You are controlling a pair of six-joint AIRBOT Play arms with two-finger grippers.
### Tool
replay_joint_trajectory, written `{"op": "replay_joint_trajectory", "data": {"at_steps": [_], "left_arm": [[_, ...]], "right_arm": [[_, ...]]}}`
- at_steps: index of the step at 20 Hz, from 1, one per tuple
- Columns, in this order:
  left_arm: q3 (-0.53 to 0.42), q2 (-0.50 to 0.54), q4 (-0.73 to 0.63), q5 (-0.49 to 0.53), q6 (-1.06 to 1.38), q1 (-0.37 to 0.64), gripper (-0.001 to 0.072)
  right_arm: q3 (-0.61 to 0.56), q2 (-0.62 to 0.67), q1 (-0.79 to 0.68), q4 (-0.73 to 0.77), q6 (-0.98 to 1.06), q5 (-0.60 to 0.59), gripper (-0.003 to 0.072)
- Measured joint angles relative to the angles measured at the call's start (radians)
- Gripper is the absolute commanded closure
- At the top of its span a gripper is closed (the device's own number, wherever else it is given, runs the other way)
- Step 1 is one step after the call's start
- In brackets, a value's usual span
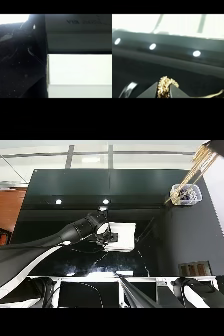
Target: Fold the box and place the chain.
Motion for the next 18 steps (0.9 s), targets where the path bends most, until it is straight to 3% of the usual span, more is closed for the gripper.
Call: {"op": "replay_joint_trajectory", "data": {"at_steps": [8, 18], "left_arm": [[0.0, 0.0, 0.0, 0.0, 0.0, 0.0, 0.068], [0.0, 0.0, 0.0, 0.0, 0.0, 0.0, 0.068]], "right_arm": [[-0.201, 0.051, 0.224, 0.04, -0.069, 0.077, 0.0672], [-0.467, 0.055, 0.304, 0.236, -0.13, 0.016, 0.0671]]}}
